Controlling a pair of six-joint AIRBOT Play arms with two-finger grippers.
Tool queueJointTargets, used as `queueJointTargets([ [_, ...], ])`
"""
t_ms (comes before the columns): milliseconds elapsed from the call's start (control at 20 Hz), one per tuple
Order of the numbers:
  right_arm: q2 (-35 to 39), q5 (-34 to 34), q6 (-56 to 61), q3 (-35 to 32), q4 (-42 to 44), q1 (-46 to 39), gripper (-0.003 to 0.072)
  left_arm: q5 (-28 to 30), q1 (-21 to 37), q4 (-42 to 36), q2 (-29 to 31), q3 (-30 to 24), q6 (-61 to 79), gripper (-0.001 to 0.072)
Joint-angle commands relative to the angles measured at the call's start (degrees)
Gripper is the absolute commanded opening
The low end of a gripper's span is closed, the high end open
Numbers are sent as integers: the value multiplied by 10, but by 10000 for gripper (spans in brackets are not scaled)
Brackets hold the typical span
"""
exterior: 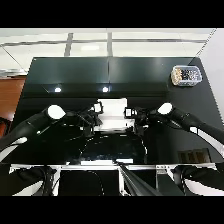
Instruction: Fold the box and place the chain.
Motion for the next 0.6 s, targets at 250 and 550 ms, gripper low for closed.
queueJointTargets([
  [250,0,0,0,0,0,1,225,-90,212,244,114,-21,-670,27],
  [550,0,0,0,0,0,1,225,-230,395,-47,-21,-94,-602,26],
])
